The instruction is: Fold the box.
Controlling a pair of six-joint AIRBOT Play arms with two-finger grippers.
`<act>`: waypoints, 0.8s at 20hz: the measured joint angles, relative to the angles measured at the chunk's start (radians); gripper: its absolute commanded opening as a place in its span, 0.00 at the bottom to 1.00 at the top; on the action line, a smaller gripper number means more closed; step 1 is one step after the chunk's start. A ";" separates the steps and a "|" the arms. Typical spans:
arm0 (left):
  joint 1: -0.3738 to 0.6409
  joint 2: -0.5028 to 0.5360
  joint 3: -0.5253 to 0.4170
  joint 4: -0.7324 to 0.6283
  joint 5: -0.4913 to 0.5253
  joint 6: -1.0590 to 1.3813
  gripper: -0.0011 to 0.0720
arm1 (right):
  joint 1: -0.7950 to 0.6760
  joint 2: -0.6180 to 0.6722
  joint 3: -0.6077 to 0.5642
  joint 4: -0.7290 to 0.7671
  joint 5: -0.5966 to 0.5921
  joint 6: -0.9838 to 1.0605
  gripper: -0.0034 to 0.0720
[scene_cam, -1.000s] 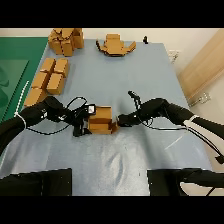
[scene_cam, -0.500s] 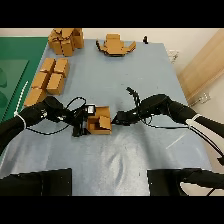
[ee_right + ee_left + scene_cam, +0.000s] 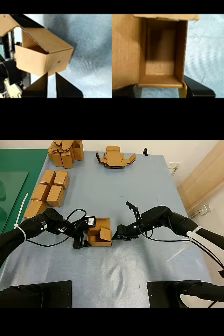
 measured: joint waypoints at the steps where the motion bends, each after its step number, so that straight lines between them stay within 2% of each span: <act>1: 0.000 0.000 0.000 0.000 0.000 0.000 0.42 | -0.004 0.005 0.000 -0.007 -0.003 0.003 0.23; 6: 0.000 0.000 0.000 0.005 -0.003 0.000 0.42 | -0.012 0.017 0.000 -0.010 -0.002 0.012 0.29; 8: 0.000 0.000 0.000 0.005 -0.003 0.000 0.42 | -0.012 0.017 0.000 0.004 0.016 0.011 0.38; 10: 0.000 0.000 0.000 0.006 -0.004 0.001 0.42 | -0.005 0.016 0.000 0.016 0.040 0.010 0.38; 12: 0.000 0.000 0.000 0.006 -0.005 0.002 0.42 | 0.008 0.013 0.004 0.025 0.053 0.006 0.46; 16: 0.000 0.000 0.000 0.006 -0.008 0.002 0.42 | 0.043 0.010 0.011 0.025 0.105 0.005 0.46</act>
